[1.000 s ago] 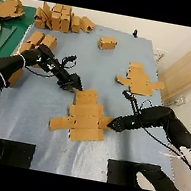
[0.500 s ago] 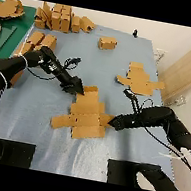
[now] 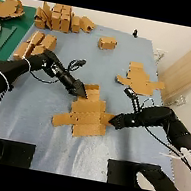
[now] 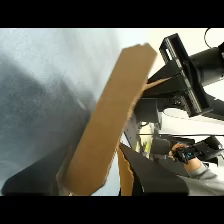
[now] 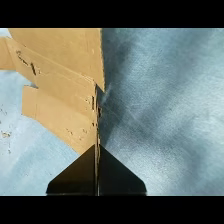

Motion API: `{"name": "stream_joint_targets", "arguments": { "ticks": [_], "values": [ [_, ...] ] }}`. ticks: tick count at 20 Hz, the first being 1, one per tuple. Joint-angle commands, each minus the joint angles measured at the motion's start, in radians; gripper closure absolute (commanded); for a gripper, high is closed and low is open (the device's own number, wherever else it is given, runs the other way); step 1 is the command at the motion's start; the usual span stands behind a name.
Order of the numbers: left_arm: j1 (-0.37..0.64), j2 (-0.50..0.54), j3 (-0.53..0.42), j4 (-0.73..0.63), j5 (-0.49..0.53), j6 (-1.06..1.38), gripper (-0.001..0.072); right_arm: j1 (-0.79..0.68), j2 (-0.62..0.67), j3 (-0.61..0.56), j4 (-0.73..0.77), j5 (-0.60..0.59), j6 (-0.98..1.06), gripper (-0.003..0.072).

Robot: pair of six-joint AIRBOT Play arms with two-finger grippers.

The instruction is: Fold the box.

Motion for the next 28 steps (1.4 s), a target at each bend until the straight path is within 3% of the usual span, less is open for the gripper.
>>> {"name": "stream_joint_targets", "arguments": {
  "ticks": [1, 3, 13, 14, 15, 19, 21, 22, 28],
  "values": [
    [-0.003, 0.000, -0.003, -0.010, -0.017, 0.023, 0.0295, 0.001, 0.000, 0.000, 0.000, 0.006, 0.001, 0.0685],
    [-0.003, 0.000, -0.003, -0.011, -0.016, 0.042, 0.0483, 0.001, 0.000, 0.000, 0.000, 0.010, 0.001, 0.0684],
    [-0.003, 0.000, -0.003, -0.010, -0.033, 0.069, 0.0485, 0.001, 0.000, 0.000, 0.000, 0.013, 0.002, 0.0685],
    [-0.003, 0.000, -0.003, -0.010, -0.035, 0.075, 0.0520, 0.001, 0.000, 0.000, 0.000, 0.014, 0.008, 0.0685],
    [-0.003, 0.000, -0.003, -0.009, -0.035, 0.089, 0.0698, 0.001, 0.001, 0.000, 0.000, 0.014, 0.008, 0.0684],
    [-0.003, 0.000, -0.002, -0.007, -0.013, 0.126, 0.0699, 0.001, 0.001, 0.000, 0.001, 0.014, 0.018, 0.0670],
    [-0.003, 0.000, -0.002, -0.007, 0.007, 0.152, 0.0699, -0.001, 0.001, 0.002, 0.000, 0.015, 0.045, 0.0332],
    [-0.007, 0.000, -0.001, -0.007, 0.008, 0.177, 0.0699, -0.004, 0.001, 0.006, -0.010, 0.021, 0.083, 0.0285],
    [-0.125, 0.097, -0.008, 0.076, 0.097, 0.423, 0.0699, -0.164, 0.003, 0.157, -0.182, 0.029, 0.431, 0.0286]
  ]
}}
